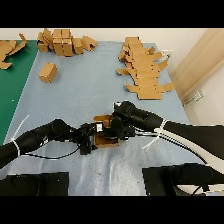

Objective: Fold the box.

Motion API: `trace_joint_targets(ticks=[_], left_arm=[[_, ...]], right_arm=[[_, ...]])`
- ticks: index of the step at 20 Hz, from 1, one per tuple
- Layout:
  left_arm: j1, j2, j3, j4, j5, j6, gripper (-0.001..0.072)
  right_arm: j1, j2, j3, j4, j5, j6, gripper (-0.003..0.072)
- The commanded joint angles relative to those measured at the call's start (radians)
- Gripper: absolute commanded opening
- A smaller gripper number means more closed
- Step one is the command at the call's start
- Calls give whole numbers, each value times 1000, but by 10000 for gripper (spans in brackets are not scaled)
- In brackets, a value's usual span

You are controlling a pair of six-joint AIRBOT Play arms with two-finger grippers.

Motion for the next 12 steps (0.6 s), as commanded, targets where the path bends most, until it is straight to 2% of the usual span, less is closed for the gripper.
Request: trace_joint_targets(ticks=[1,2,3,4,10,11,12], left_arm=[[1,0,0,0,0,0,474],[1,0,0,0,0,0,474],[1,0,0,0,0,0,474],[1,0,0,0,0,0,473],[1,0,0,0,0,0,474],[1,0,0,0,0,0,474],[1,0,0,0,0,0,474]], right_arm=[[0,10,13,-2,0,-7,313],[0,19,18,-3,0,-7,315],[0,31,21,-3,0,-7,386],[-1,44,24,-2,-6,-7,418],[-3,210,31,5,-68,-7,416],[-5,249,31,-5,-122,-7,301],[-24,282,26,-30,-193,-7,99]])
